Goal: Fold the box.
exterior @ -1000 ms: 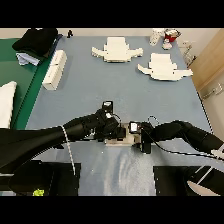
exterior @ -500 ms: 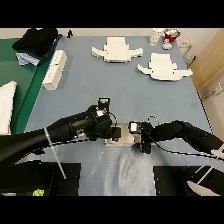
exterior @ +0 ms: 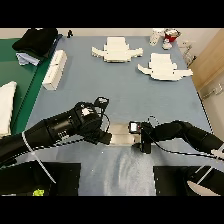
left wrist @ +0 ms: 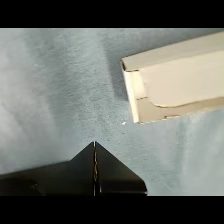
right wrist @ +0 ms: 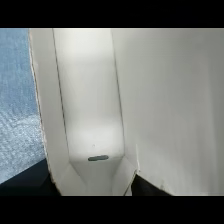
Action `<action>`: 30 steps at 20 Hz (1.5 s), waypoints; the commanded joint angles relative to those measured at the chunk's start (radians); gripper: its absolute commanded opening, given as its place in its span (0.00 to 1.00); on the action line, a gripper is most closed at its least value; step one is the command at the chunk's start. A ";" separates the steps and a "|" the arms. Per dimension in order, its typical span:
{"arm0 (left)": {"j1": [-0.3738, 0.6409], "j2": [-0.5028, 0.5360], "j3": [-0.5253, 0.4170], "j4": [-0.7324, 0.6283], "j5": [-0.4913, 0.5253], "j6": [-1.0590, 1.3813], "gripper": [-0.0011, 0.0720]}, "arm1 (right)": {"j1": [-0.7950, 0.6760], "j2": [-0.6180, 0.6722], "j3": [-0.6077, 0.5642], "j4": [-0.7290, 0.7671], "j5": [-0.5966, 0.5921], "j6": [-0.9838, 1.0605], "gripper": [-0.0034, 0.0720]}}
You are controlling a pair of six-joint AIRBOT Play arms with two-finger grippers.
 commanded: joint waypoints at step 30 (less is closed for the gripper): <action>0.457 0.014 -0.550 -1.105 0.774 2.475 0.96 | 0.000 0.000 0.001 0.000 0.000 0.001 0.70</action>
